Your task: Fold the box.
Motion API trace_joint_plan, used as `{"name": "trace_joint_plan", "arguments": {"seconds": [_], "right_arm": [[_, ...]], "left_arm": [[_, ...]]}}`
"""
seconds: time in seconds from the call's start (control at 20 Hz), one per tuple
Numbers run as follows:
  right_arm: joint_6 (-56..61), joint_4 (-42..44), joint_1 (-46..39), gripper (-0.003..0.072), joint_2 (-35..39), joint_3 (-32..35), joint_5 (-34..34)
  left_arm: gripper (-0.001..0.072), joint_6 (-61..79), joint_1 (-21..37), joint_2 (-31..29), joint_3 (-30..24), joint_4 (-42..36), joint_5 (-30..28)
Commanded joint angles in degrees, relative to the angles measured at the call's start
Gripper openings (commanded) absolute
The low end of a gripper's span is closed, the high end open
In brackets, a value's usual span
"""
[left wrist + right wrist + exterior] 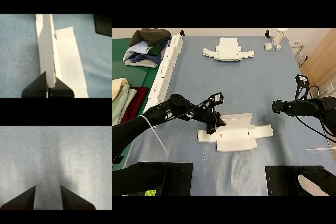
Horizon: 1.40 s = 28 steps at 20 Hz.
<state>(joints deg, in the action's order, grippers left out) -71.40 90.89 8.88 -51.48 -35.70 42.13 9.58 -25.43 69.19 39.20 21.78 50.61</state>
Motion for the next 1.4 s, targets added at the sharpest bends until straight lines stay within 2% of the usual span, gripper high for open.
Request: {"name": "trace_joint_plan", "arguments": {"seconds": [0.0,0.55,1.15,1.35], "right_arm": [[0.04,0.26,0.02,0.0486,0.00,-0.04,0.37],[0.02,0.94,0.02,0.0485,0.00,-0.04,0.33],[0.02,0.92,0.02,0.0484,0.00,-0.04,0.37],[0.02,2.01,0.02,0.0474,0.00,-0.04,0.42]], "left_arm": [[0.0012,3.54,1.81,-0.63,0.87,-1.38,2.23],[0.0012,9.01,3.26,2.60,0.90,-1.68,6.21],[0.0012,4.31,3.26,5.49,0.61,-0.79,7.15],[0.0012,4.31,3.26,5.49,0.61,-0.79,9.94]]}}
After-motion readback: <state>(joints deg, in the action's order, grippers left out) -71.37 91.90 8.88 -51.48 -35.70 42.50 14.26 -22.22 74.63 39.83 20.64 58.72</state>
